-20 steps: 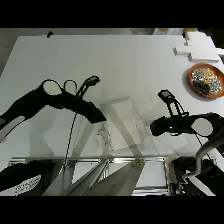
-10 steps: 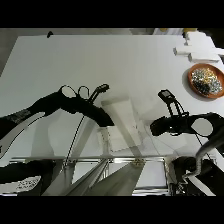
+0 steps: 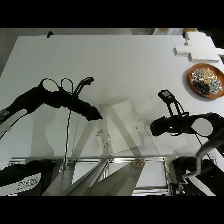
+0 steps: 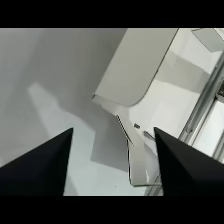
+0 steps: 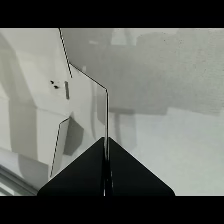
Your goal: Fold the box and place the chain.
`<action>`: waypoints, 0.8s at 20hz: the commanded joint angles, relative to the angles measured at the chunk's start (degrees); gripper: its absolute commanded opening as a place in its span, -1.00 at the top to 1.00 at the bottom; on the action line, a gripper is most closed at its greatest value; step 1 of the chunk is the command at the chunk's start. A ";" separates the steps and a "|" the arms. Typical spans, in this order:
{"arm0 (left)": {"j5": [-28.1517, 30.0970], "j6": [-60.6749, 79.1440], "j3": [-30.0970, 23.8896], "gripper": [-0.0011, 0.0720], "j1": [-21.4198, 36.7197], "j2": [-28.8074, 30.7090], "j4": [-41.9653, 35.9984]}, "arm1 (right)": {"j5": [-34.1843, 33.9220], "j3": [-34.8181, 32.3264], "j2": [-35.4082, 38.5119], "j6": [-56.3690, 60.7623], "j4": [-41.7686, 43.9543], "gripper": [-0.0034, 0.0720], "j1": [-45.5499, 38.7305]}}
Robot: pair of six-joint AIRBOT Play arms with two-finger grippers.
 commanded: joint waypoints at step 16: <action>3.58 8.22 0.00 -0.33 -8.31 -9.86 -12.22 | -0.04 -0.02 0.04 0.02 0.00 0.87 0.07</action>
